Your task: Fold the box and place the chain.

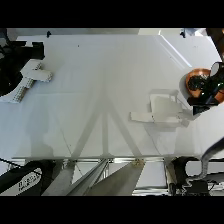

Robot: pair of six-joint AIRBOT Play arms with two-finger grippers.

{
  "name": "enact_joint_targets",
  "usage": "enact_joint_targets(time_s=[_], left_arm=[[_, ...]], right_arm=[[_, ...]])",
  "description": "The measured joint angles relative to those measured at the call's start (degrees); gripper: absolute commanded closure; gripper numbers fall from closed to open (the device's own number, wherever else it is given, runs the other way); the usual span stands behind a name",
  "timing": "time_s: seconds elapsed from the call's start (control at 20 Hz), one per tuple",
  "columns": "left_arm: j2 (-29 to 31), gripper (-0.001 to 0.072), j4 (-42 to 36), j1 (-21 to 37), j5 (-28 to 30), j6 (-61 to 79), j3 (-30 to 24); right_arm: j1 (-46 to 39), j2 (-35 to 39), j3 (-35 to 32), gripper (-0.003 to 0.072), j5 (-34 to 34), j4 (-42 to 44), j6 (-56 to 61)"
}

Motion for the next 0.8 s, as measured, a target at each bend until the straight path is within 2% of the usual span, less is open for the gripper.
enact_joint_targets(time_s=[0.15, 0.3, 0.55, 0.8], left_arm=[[0.0, 0.0012, 0.0, 0.0, 0.0, 0.0, 0.0], [0.0, 0.0012, 0.0, 0.0, 0.0, 0.0, 0.0], [0.0, 0.0012, 0.0, 0.0, 0.0, 0.0, 0.0], [0.0, 0.0012, 0.0, 0.0, 0.0, 0.0, 0.0]], right_arm=[[0.0, 0.6, 0.0, 0.0676, 1.0, 3.7, -1.4], [0.0, 2.8, 0.0, 0.0676, -0.8, 12.3, -4.3], [0.3, 5.4, 0.0, 0.0677, -7.3, 30.9, -11.8], [5.1, 5.9, -0.2, 0.0677, -16.5, 43.3, -20.2]])
